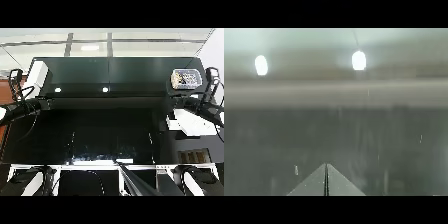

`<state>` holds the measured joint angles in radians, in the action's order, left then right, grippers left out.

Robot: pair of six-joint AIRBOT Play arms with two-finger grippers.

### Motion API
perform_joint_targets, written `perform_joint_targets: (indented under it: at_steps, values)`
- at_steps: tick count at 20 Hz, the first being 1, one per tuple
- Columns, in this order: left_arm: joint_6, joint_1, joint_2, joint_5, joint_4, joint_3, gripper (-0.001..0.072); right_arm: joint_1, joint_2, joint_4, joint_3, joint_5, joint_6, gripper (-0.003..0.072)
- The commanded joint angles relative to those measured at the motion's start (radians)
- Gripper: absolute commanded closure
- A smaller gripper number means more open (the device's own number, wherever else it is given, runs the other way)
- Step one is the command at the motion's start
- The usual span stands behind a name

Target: Fold the box and place the chain.

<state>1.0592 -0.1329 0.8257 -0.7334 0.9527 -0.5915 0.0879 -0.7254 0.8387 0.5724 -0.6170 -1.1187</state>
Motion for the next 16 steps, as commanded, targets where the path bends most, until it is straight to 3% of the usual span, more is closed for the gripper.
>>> perform_joint_targets:
  at_steps: [1,2,4,6,9,16]
  values:
    - [0.040,0.001,0.030,-0.061,-0.009,-0.005,0.0350,0.000,-0.033,-0.022,-0.001,0.195,-0.001,0.0234]
    - [0.042,0.008,0.033,-0.088,-0.028,-0.006,-0.0005,0.002,-0.062,-0.007,0.000,0.198,-0.002,-0.0025]
    - [0.041,0.020,0.033,-0.171,-0.034,-0.006,-0.0006,0.026,-0.121,0.029,0.000,0.135,-0.015,-0.0025]
    - [0.131,0.014,0.033,-0.213,0.011,-0.006,-0.0005,0.102,-0.171,0.152,0.015,0.164,-0.094,-0.0024]
    - [0.313,-0.019,0.033,-0.224,0.123,-0.006,-0.0005,0.338,-0.246,0.284,0.129,0.134,-0.192,-0.0024]
    - [0.315,-0.037,0.035,-0.280,0.143,-0.005,0.0000,0.906,-0.428,0.333,0.367,-0.050,-0.195,-0.0023]
